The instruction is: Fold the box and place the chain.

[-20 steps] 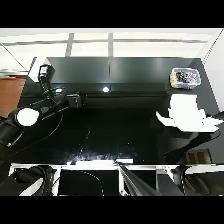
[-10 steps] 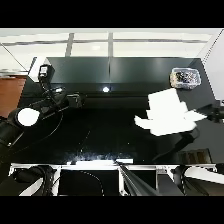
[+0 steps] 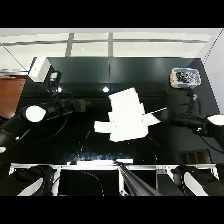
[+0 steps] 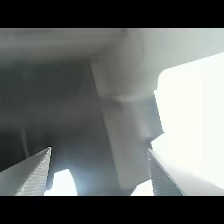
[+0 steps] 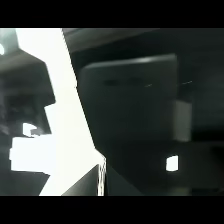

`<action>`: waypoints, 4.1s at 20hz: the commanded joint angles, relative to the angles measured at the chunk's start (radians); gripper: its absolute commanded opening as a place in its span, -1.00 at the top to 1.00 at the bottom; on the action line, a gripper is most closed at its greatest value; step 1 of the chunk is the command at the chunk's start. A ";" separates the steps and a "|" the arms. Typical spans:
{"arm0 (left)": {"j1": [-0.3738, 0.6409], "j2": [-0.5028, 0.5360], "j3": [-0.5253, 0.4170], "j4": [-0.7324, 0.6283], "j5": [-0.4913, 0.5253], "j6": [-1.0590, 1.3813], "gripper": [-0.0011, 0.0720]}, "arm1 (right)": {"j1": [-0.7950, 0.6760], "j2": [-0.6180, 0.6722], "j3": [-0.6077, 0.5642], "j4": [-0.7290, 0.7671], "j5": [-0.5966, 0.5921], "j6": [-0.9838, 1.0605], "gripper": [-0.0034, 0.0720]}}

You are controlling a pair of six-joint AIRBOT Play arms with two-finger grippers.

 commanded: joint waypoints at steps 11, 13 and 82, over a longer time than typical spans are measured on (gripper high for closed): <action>0.121 -0.559 0.100 -0.681 -0.670 0.794 -0.94 | 0.359 0.060 -0.052 0.027 -0.266 -0.035 0.79; 0.097 -0.630 0.147 -0.655 -0.739 0.843 -0.91 | 0.359 0.060 -0.052 0.027 -0.266 -0.035 0.79; -0.161 -0.486 0.223 -0.208 -0.383 1.368 0.89 | 0.808 -0.016 -0.031 -0.444 -0.305 -0.651 -0.95</action>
